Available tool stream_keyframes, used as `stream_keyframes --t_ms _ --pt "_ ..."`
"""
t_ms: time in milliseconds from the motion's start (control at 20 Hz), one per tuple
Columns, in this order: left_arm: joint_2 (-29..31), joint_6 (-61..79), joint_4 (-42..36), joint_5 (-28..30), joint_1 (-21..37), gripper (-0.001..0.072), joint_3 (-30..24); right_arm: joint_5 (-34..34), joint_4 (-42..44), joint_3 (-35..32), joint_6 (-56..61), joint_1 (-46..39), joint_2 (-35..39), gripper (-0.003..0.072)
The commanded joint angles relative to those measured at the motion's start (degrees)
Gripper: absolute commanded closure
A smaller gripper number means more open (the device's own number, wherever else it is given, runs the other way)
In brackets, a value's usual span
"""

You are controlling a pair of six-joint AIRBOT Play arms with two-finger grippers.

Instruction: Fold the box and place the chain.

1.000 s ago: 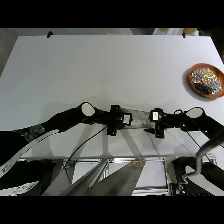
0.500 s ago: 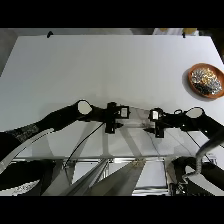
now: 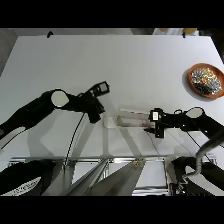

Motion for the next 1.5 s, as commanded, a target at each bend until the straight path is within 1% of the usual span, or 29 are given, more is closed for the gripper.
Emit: stream_keyframes --t_ms 0,100,150,200,250,300,450,600,800,850,950,1000,1200,1250,1300,1450 --pt "1.8 -31.7 11.0 -4.9 4.9 0.0563 0.0 0.0 0.0 0.0 0.1 0.0 0.0 0.0343" --pt "-0.3 -40.6 10.4 -6.7 5.9 0.0566 0.0 0.0 0.0 0.0 0.1 0.0 0.0 0.0343" --pt "-1.9 -42.5 9.8 -6.8 5.9 0.0582 0.0 0.0 0.0 0.0 0.1 0.0 0.0 0.0343" --pt "-4.0 -42.8 8.2 -6.8 5.7 0.0582 0.0 0.0 0.0 0.0 0.1 0.0 0.0 0.0343" --pt "-6.2 -42.8 6.0 -6.8 5.3 0.06 0.0 0.0 0.0 0.0 0.1 0.0 0.0 0.0343" --pt "-8.4 -42.8 3.5 -6.8 4.7 0.0707 0.0 0.0 0.0 0.0 0.1 0.0 0.0 0.0343" --pt "-12.2 -42.8 -2.3 -6.8 1.7 0.0701 0.0 0.0 0.0 0.0 0.1 0.0 0.0 0.0343" --pt "-12.8 -42.2 -6.2 -6.3 -1.0 0.0701 0.0 0.0 0.0 0.0 0.1 0.0 0.0 0.0343" --pt "-12.7 -42.2 -9.8 -6.2 -3.0 0.0699 0.1 0.0 0.0 0.0 0.1 0.0 0.0 0.0343" --pt "-12.7 -42.2 -10.2 -6.5 -3.6 0.0695 0.4 0.0 0.0 0.0 0.1 0.0 0.0 0.0343" --pt "-12.4 -42.2 -10.2 -7.3 -4.5 0.0634 1.2 0.0 0.0 0.0 0.1 0.0 0.0 0.0343" --pt "-11.8 -42.3 -10.2 -7.2 -4.9 0.0619 1.3 0.0 0.0 0.0 0.1 0.0 0.0 0.0343" --pt "-9.4 -42.4 -10.2 -6.8 -5.4 0.0616 1.4 0.0 0.0 0.0 0.1 0.0 0.0 0.0343" --pt "-9.0 -42.4 -10.3 -6.7 -5.5 0.0589 1.4 0.0 0.0 0.0 0.1 0.0 0.0 0.0343" --pt "-8.6 -42.4 -10.7 -6.6 -5.6 0.0532 1.4 0.0 0.0 0.0 0.1 0.0 0.0 0.0343" --pt "-8.1 -41.6 -11.1 -6.6 -6.1 0.0531 1.9 0.0 0.0 0.0 0.1 0.0 0.0 0.0343"
